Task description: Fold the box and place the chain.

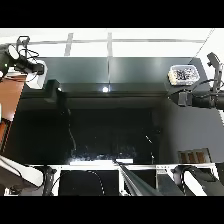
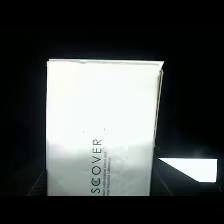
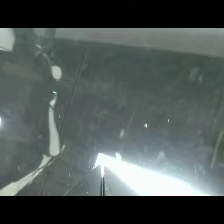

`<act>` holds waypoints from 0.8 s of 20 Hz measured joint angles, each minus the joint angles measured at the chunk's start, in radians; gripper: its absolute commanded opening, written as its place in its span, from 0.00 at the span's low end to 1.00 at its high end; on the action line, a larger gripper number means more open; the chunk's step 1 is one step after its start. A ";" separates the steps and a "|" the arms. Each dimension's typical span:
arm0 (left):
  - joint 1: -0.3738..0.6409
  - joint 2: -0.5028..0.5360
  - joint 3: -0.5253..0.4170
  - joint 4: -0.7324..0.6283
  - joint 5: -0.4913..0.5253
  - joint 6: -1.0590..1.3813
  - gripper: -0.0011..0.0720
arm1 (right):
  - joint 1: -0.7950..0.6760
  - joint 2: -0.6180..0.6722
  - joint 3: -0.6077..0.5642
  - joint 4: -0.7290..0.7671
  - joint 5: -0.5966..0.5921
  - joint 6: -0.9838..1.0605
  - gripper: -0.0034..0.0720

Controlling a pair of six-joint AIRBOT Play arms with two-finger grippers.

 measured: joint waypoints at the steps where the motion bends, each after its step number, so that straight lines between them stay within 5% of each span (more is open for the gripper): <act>1: 0.010 -0.054 0.072 -0.002 -0.025 -0.006 0.42 | 0.002 0.000 0.000 0.001 -0.007 0.012 0.07; 5: 0.031 -0.218 0.245 -0.011 -0.047 -0.019 0.43 | 0.011 0.000 0.000 0.003 -0.019 0.055 0.07; 6: 0.034 -0.241 0.261 -0.012 -0.032 -0.020 0.64 | 0.011 -0.001 0.000 -0.002 -0.023 0.061 0.07; 7: 0.037 -0.257 0.273 -0.016 -0.019 -0.019 0.97 | 0.013 -0.001 0.000 -0.011 -0.027 0.068 0.07; 11: 0.039 -0.268 0.297 -0.018 0.003 -0.010 0.99 | 0.014 -0.001 0.000 -0.048 -0.037 0.086 0.07; 16: 0.031 -0.136 0.303 -0.014 -0.089 -0.012 0.96 | 0.014 -0.001 0.000 -0.070 -0.045 0.082 0.07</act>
